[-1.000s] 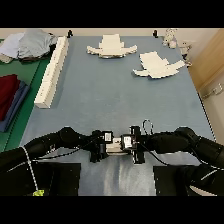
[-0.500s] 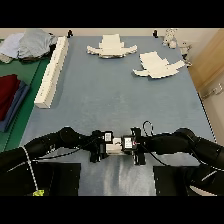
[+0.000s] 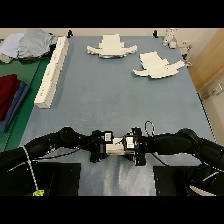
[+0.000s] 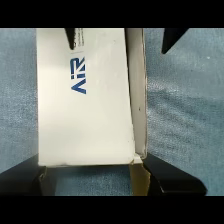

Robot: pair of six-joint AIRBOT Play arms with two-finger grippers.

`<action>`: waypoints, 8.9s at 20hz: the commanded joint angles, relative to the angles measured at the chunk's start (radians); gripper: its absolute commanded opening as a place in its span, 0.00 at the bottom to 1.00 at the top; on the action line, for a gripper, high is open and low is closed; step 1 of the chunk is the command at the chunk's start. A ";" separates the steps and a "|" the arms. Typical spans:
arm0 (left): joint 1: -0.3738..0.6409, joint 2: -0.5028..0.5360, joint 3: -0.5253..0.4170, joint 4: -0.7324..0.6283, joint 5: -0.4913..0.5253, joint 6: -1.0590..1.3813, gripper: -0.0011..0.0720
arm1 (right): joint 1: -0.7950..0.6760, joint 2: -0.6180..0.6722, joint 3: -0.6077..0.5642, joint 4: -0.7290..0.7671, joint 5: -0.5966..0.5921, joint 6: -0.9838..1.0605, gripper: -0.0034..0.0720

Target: Fold the box.

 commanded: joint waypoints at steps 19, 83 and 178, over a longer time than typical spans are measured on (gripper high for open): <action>0.001 0.000 0.001 0.000 0.000 0.000 0.85 | 0.129 0.115 -0.190 0.274 0.386 0.568 0.05; 0.001 0.000 0.002 -0.006 0.003 -0.002 1.00 | -0.420 -0.359 0.443 -0.800 -0.354 1.437 0.07; 1.366 -0.023 0.236 0.670 -0.165 -0.768 0.89 | -0.420 -0.359 0.443 -0.797 -0.368 1.441 0.07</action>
